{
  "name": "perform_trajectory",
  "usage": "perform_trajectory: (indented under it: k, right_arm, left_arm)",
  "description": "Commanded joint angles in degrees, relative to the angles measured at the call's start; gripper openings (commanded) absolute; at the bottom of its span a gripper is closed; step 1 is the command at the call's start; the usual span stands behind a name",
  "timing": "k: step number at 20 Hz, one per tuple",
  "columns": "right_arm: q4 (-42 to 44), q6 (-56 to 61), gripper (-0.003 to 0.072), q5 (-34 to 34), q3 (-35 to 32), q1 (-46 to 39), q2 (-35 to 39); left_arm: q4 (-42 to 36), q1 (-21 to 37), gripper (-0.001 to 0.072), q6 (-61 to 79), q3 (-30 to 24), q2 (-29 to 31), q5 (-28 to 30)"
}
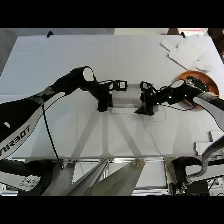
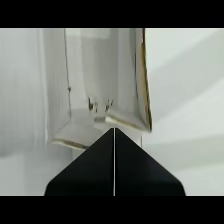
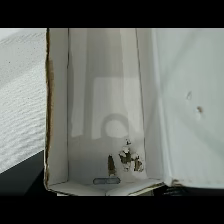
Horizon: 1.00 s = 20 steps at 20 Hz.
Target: Fold the box and place the chain.
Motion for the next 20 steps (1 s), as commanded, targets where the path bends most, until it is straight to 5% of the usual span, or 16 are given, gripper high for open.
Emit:
perform_trajectory:
  k: [1, 6, 10, 20]
  right_arm:
    - [0.0, -0.02, 0.05, 0.02, 0.0, -0.04, 0.02]
    - [0.0, -0.02, 0.05, 0.02, 0.0, -0.04, 0.02]
    - [0.0, -0.02, 0.05, 0.02, 0.0, -0.04, 0.02]
    - [0.0, -0.02, 0.05, 0.0, 0.0, -0.04, 0.02]
  left_arm:
    - [9.07, 0.15, 0.0004, -6.25, 0.0, 4.15, -2.34]
    - [13.46, 3.3, 0.0004, -18.53, 0.0, 11.96, -7.06]
    - [11.1, 6.86, 0.0008, -28.17, -0.11, 12.17, -10.19]
    - [3.34, 10.29, 0.0004, -48.57, -0.11, 0.0, -8.35]
